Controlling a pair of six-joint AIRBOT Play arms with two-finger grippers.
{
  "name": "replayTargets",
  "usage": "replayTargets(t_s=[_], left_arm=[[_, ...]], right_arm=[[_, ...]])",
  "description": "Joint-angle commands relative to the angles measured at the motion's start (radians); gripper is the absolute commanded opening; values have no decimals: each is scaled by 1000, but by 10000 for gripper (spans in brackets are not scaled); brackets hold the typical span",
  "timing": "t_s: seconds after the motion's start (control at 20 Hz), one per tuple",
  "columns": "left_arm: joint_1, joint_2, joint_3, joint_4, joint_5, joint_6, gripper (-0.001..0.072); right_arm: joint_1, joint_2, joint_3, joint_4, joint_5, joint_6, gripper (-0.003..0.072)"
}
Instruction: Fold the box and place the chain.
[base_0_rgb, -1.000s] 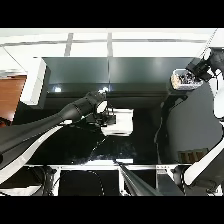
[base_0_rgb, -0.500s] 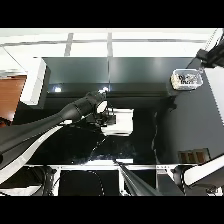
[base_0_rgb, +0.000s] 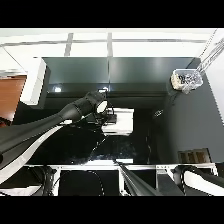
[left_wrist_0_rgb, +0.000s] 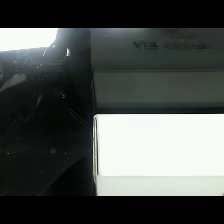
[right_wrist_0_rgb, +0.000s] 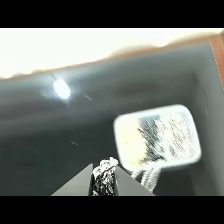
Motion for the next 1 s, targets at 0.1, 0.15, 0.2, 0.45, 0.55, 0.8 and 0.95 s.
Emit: replayTargets(t_s=[0.1,0.15,0.2,0.45,0.55,0.8,0.95], left_arm=[[1,0,1,0,-8,1,30],[1,0,1,0,-8,1,30],[1,0,1,0,-8,1,31],[1,0,1,0,-8,1,30],[1,0,1,0,-8,1,30],[1,0,1,0,-8,1,31],[1,0,1,0,-8,1,31]], right_arm=[[3,188,-4,237,28,-36,15],[3,206,-4,272,28,-37,16],[3,218,-4,311,35,-38,16],[51,229,-5,464,169,-45,17],[126,229,-31,460,235,-58,18],[397,229,-273,463,232,-66,19],[531,228,-485,466,94,-77,20]])
